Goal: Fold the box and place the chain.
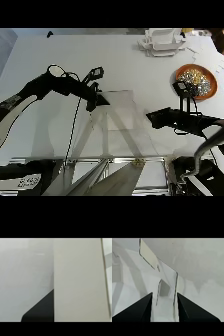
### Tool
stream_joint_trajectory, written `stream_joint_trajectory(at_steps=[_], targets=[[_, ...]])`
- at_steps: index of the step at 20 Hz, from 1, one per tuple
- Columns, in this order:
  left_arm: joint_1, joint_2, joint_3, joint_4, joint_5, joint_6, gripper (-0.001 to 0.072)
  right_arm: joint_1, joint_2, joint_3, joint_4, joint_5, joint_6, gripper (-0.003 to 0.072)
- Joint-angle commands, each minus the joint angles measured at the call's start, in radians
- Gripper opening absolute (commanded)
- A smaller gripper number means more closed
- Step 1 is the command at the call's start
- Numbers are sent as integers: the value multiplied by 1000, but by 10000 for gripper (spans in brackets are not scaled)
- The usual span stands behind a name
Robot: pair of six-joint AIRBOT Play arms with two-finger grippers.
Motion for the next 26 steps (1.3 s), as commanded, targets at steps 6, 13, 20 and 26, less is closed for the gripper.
stream_joint_trajectory(at_steps=[6,13,20,26], targets=[[-107,-46,-6,70,150,63,7,1,1,10,-41,-51,-2,343],[-132,-139,-6,62,201,72,2,1,1,10,-41,-41,-2,341],[-132,-138,-6,-61,224,109,-5,1,1,10,-63,-41,-2,341],[-132,-138,-6,-95,306,160,-3,1,1,10,-64,-41,-2,341]])
